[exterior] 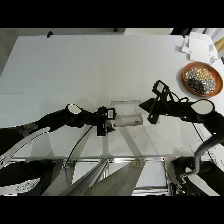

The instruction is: Fold the box and place the chain.

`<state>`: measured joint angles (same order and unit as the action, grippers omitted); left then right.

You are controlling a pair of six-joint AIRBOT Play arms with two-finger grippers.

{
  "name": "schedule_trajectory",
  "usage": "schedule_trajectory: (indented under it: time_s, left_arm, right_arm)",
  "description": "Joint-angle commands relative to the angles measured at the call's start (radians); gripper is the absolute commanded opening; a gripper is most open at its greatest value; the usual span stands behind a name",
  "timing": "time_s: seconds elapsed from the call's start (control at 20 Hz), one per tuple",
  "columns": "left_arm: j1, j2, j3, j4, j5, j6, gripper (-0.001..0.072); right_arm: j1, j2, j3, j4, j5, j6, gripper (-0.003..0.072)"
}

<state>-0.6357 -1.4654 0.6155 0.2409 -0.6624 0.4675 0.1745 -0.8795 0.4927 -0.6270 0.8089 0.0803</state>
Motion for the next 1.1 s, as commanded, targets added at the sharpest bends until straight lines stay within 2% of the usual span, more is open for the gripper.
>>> schedule_trajectory:
  time_s: [0.0, 0.1, 0.15, 0.2, 0.25, 0.4, 0.75, 1.05]
  left_arm:
    - [0.0, 0.0, 0.001, 0.0, 0.0, 0.0, 0.0069]
    - [0.0, 0.0, 0.001, 0.0, 0.0, 0.0, 0.0069]
    - [0.0, 0.0, 0.001, 0.0, 0.0, 0.0, 0.0069]
    - [0.0, 0.0, 0.001, 0.0, 0.0, 0.0, 0.0069]
    - [0.0, 0.0, 0.001, 0.0, 0.0, 0.0, 0.0069]
    - [0.0, 0.0, 0.001, 0.0, 0.0, 0.0, 0.0069]
    - [0.0, 0.0, 0.001, 0.0, 0.0, 0.0, 0.0069]
    - [0.0, 0.0, 0.001, 0.0, 0.0, 0.0, 0.0069]
  right_arm:
    - [0.0, 0.148, 0.002, -0.396, 0.164, 0.001, 0.002]
    - [0.0, 0.158, 0.002, -0.569, 0.229, 0.002, 0.0021]
    - [0.0, 0.158, -0.002, -0.603, 0.229, 0.001, 0.0065]
    - [0.0, 0.158, -0.006, -0.603, 0.209, -0.011, 0.0167]
    - [0.0, 0.156, -0.012, -0.58, 0.173, -0.031, 0.0209]
    - [0.0, 0.112, -0.035, -0.476, 0.077, -0.132, 0.0208]
    - [0.017, -0.039, -0.036, -0.26, 0.049, -0.392, 0.02]
    - [0.059, -0.122, -0.036, -0.251, 0.004, -0.404, 0.0199]
